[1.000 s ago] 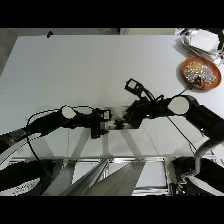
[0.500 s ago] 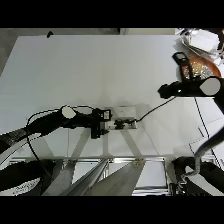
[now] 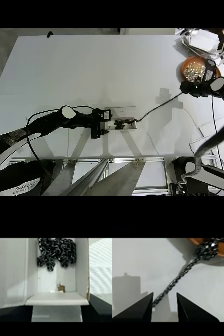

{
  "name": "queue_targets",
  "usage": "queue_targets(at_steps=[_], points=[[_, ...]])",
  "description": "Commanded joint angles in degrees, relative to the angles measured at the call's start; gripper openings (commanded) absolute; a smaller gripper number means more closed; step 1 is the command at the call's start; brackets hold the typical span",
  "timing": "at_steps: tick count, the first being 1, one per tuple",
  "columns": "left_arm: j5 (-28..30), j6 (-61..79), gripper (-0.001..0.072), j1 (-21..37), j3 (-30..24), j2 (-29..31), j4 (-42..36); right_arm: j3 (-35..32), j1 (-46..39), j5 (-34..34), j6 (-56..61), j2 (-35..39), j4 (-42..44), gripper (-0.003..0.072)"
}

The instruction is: Fold the box and place the chain.

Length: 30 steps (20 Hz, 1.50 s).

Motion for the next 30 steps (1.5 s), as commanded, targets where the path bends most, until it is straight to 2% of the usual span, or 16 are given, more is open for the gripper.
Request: queue_targets(at_steps=[1,10,15,16,17,19,21,25,30], points=[[0.0,0.0,0.0137,0.0,0.0,0.0,0.0,0.1,-2.7,-4.9,3.5,-3.3,-0.6,0.0293],[0.0,0.0,0.0137,0.0,0.0,0.0,0.0,0.1,-3.7,-13.6,4.3,-5.0,0.3,0.0285],[0.0,0.0,0.0137,0.0,0.0,0.0,0.0,0.1,-3.1,-14.7,4.4,-9.0,1.2,0.0211],[0.0,0.0,0.0137,0.0,0.0,0.0,0.0,0.1,-3.1,-14.9,4.4,-9.3,1.2,0.0156],[0.0,0.0,0.0137,0.0,0.0,0.0,0.0,0.1,-3.1,-15.5,4.4,-9.4,1.2,0.0147],[0.0,0.0,0.0137,0.0,0.0,0.0,0.0,0.1,-3.1,-17.4,4.4,-9.4,1.2,0.0043],[0.0,0.0,0.0137,0.0,0.0,0.0,0.0,0.3,-3.1,-18.2,4.4,-9.4,1.2,0.0018],[0.0,0.0,0.0137,0.0,0.0,0.0,0.0,1.6,-2.3,-9.9,0.5,-5.1,3.6,0.0017],[0.0,0.0,0.0137,0.0,0.0,0.0,0.0,1.7,2.8,7.2,-11.0,11.3,4.6,0.0017]])
